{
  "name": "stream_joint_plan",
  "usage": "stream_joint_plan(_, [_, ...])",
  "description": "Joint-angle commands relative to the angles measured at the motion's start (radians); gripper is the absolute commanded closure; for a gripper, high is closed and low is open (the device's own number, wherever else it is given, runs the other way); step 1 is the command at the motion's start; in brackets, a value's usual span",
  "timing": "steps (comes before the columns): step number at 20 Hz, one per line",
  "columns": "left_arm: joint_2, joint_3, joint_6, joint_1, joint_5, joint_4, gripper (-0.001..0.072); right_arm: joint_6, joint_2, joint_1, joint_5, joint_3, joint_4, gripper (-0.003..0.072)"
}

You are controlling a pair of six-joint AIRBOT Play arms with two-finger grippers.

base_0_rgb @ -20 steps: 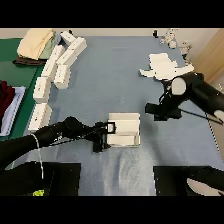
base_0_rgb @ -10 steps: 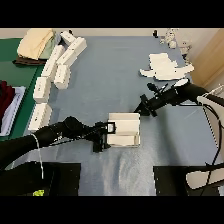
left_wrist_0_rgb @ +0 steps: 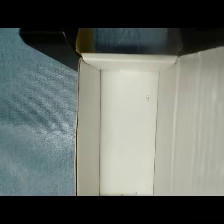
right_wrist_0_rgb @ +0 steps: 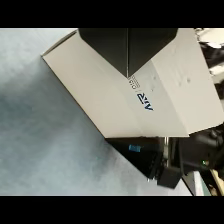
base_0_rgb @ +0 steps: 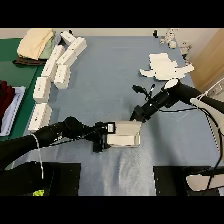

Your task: Fold the box.

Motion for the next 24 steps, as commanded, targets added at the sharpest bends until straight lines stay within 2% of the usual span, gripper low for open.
stream_joint_plan(1, [0.000,0.000,0.000,0.001,0.000,0.000,0.0285,-0.045,0.113,0.089,-0.113,-0.052,-0.088,0.0686])
stream_joint_plan(10, [0.000,0.000,0.000,0.001,0.001,0.000,0.0285,-0.177,0.465,0.308,-0.630,-0.369,-0.116,0.0685])
stream_joint_plan(15, [0.000,0.001,0.000,0.001,0.000,0.000,0.0285,-0.182,0.618,0.491,-0.927,-0.464,-0.208,0.0685])
stream_joint_plan(17, [0.000,0.001,0.000,0.001,0.000,0.000,0.0285,-0.181,0.641,0.558,-0.982,-0.475,-0.269,0.0685])
stream_joint_plan(22, [0.000,0.001,0.000,0.001,0.000,0.000,0.0285,-0.191,0.645,0.636,-0.989,-0.487,-0.379,0.0682])
stream_joint_plan(23, [0.000,0.000,0.000,0.001,0.001,0.000,0.0284,-0.204,0.645,0.646,-0.988,-0.488,-0.397,0.0650])
stream_joint_plan(24, [0.000,0.000,0.000,0.001,0.000,0.000,0.0285,-0.216,0.645,0.650,-0.986,-0.487,-0.421,0.0563])
